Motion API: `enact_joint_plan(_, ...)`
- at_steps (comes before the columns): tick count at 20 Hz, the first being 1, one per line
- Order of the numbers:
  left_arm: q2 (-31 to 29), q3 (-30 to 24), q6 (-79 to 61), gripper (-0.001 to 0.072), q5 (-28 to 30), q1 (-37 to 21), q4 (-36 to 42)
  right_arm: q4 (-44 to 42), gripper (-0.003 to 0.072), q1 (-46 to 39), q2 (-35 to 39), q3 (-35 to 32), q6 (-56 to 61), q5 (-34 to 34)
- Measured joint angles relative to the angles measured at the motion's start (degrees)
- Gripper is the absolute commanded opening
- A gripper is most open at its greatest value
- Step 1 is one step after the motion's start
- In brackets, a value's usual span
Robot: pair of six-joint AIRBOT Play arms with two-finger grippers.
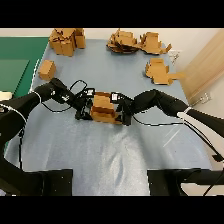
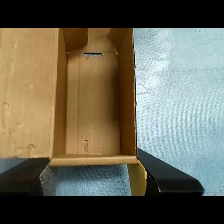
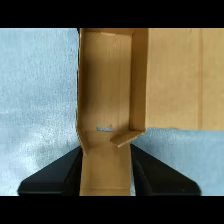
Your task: Fold the box.
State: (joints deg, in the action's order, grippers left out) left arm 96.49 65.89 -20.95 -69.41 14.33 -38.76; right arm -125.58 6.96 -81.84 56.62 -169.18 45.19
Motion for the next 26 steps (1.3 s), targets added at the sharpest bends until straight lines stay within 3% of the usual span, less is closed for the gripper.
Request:
enact_joint_plan(4,0.0,0.0,0.0,0.04,0.0,0.0,0.0,-0.4,0.0262,0.2,-1.0,0.0,-0.3,-2.8)
enact_joint_plan(15,0.0,0.0,-0.1,0.04,-0.1,-0.1,-0.1,-0.8,0.0262,2.6,-1.7,0.0,-0.4,-4.2)
enact_joint_plan(18,0.0,0.0,0.0,0.04,-0.1,-0.1,-0.1,-1.1,0.016,2.8,-1.7,0.0,-0.4,-4.8)
enact_joint_plan(26,0.0,0.0,0.1,0.04,0.0,-0.1,0.0,-4.8,0.0162,3.0,-1.9,-0.1,-0.4,-7.8)
